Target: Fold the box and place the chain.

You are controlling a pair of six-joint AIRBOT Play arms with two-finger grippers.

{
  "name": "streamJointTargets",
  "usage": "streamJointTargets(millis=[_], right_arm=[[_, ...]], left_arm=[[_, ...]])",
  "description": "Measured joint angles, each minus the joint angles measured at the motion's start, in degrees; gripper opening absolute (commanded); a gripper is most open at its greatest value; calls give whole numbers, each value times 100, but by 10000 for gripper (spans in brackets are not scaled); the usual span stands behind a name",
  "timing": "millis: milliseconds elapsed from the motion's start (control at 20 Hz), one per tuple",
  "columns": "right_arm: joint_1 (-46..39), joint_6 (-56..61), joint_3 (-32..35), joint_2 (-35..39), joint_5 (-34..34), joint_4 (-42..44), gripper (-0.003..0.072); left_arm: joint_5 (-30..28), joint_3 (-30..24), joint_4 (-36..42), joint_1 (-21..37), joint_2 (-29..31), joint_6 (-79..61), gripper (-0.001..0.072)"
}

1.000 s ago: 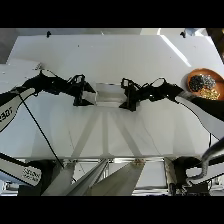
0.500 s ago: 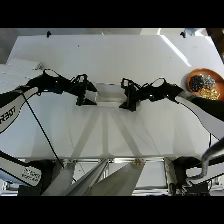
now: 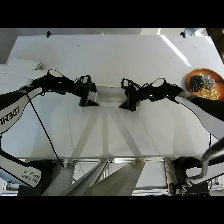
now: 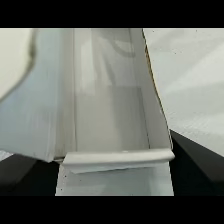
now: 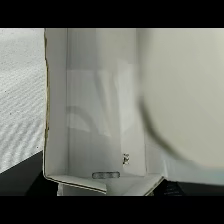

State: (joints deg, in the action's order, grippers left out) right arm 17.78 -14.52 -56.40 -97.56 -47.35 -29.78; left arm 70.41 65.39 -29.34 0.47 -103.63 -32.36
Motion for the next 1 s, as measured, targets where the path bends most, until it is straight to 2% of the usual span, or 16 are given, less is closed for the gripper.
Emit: streamJointTargets(millis=[100,150,200,1000], right_arm=[[0,2,0,2,0,0,426],[0,9,0,0,0,2,426],[0,11,0,2,0,2,426],[-4,9,0,2,-2,2,426]], left_arm=[[-63,0,-17,-42,0,46,535],[-72,0,-42,-57,2,87,526],[-90,2,-57,-76,4,107,482],[-199,2,-146,-127,13,170,496]])
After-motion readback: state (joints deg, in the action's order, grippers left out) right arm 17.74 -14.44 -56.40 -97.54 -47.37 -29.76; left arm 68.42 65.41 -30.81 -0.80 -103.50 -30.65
